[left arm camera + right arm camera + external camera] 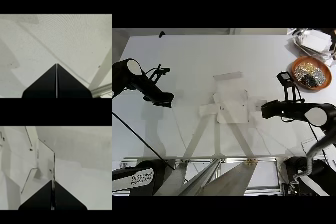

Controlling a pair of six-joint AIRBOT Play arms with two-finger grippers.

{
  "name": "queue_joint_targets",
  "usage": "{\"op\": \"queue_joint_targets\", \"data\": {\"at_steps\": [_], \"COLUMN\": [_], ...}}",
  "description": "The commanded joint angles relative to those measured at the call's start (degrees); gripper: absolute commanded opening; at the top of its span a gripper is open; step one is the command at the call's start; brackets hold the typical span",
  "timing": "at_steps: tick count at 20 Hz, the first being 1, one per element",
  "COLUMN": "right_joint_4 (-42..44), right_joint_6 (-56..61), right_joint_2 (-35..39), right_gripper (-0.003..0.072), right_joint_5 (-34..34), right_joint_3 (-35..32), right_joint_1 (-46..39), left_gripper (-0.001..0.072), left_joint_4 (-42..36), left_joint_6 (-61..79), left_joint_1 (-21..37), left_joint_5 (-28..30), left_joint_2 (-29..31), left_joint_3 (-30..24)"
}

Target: Fold the box and place the chain.

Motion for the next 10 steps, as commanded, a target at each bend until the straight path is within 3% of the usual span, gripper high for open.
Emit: {"op": "queue_joint_targets", "data": {"at_steps": [1, 10], "right_joint_4": [-2.32, -1.33], "right_joint_6": [3.3, 3.3], "right_joint_2": [-2.64, -5.79], "right_gripper": [0.0008, 0.0009], "right_joint_5": [-0.9, -0.44], "right_joint_3": [-0.2, -0.2], "right_joint_1": [1.75, 1.75], "left_gripper": [0.0012, 0.0012], "left_joint_4": [0.02, 0.02], "left_joint_6": [0.0, 0.0], "left_joint_1": [-0.04, -0.04], "left_joint_5": [0.02, 0.02], "left_joint_2": [-0.02, -0.02], "left_joint_3": [-0.02, -0.02]}}
